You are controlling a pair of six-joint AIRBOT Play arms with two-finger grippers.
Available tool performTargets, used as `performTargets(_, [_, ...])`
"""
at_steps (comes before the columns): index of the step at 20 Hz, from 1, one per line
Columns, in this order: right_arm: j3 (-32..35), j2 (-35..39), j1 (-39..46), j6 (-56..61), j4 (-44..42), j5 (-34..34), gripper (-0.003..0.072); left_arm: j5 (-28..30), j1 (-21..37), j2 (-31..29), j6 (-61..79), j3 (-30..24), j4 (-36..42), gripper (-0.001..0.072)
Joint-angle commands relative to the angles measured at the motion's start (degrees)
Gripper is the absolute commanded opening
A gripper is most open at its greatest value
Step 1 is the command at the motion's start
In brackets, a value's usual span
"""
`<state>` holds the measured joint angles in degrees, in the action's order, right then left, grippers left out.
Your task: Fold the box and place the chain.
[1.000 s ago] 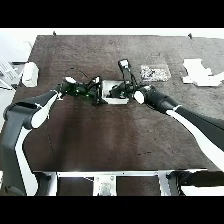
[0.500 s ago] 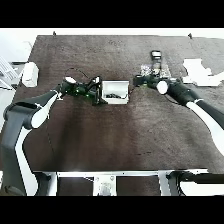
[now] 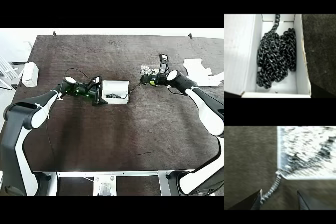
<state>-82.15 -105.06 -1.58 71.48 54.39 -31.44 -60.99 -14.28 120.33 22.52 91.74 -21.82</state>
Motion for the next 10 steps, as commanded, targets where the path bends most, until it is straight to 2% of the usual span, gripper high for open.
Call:
performTargets(1, [-6.3, -5.0, 0.6, -7.0, -7.8, -6.3, 0.0467, 0.0, 0.0, 0.0, 0.0, 0.0, 0.0, 0.0411])
performTargets(5, [-7.8, -6.1, 0.6, -9.7, -9.9, -7.2, 0.0394, 0.1, 0.0, 0.0, 0.0, 0.0, 0.0, 0.0410])
performTargets(6, [-7.8, -6.1, 0.6, -10.9, -9.9, -7.2, 0.0349, 0.1, 0.0, 0.0, 0.0, 0.0, 0.0, 0.0410])
performTargets(7, [-7.9, -6.1, 0.6, -12.4, -9.9, -7.2, 0.0257, 0.1, 0.0, 0.0, 0.0, 0.0, 0.0, 0.0410])
performTargets(8, [-8.1, -5.9, 0.5, -14.9, -10.0, -7.1, 0.0077, 0.1, 0.0, 0.0, 0.0, 0.0, 0.0, 0.0410])
performTargets(9, [-8.4, -5.7, 0.5, -15.0, -9.9, -5.8, 0.0011, 0.1, 0.0, 0.0, 0.0, 0.0, 0.0, 0.0410])
performTargets(10, [-8.5, -5.5, 0.8, -13.7, -9.9, -4.7, 0.0009, 0.0, 0.0, 0.0, 0.0, 0.0, 0.0, 0.0410])
